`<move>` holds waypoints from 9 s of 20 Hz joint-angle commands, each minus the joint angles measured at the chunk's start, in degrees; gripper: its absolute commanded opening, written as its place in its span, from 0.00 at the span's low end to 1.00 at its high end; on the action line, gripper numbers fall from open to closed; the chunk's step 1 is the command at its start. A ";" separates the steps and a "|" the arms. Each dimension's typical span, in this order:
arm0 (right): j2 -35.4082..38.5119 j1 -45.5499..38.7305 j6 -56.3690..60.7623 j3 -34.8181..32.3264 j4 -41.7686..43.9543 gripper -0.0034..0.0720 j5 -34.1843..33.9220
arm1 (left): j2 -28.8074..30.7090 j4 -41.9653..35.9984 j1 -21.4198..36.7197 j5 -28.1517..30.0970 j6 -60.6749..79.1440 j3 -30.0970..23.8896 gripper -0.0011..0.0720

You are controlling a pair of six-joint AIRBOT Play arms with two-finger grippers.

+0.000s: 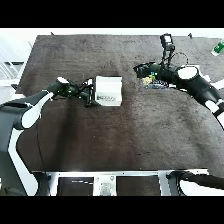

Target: Fold the box and place the chain.

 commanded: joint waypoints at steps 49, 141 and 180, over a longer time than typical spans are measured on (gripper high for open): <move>-25.44 9.20 -18.36 23.80 -11.65 0.71 35.41 | -0.02 0.00 0.02 0.02 0.02 -0.02 0.66; -21.27 6.29 -34.34 16.24 11.26 0.39 33.14 | -0.02 -0.09 0.02 0.02 0.02 -0.02 0.66; 57.96 -6.91 -9.90 -43.36 4.59 0.06 -0.81 | -0.02 -2.60 0.00 0.02 0.04 -0.02 0.66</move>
